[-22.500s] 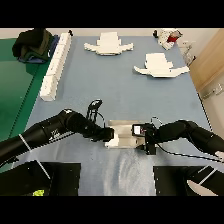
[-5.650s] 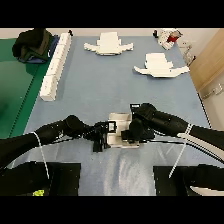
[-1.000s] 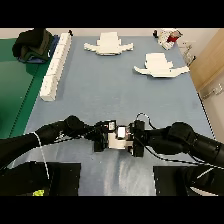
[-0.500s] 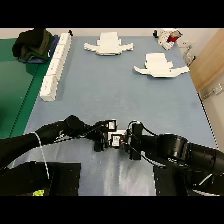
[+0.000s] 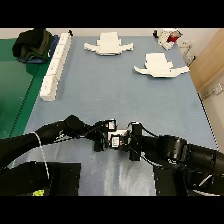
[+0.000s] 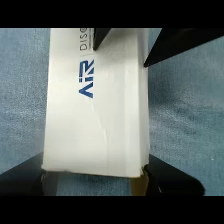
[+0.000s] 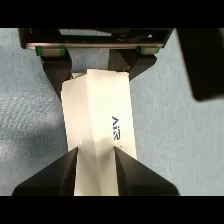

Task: Fold the box.

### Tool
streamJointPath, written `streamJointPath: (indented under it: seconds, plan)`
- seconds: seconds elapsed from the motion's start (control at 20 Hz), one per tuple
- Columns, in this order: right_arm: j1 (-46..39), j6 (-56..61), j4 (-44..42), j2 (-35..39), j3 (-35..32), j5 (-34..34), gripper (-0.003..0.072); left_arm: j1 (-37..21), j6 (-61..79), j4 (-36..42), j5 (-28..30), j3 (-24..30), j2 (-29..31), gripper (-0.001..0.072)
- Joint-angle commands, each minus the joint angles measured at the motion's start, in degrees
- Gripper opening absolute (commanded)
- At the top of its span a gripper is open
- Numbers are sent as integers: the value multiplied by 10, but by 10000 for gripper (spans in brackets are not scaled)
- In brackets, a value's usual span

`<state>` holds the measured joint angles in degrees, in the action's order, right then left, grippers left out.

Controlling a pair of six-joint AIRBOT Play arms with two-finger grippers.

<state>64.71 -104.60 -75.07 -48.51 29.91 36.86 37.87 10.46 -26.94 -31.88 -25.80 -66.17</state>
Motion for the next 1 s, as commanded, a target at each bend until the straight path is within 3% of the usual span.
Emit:
streamJointPath:
  seconds: [0.0,0.95]
  plan:
    - [1,0,1,4,0,-4,305,0,0,0,-1,0,1,381]
    - [0,0,44,31,7,-5,305,0,0,0,-1,0,1,381]
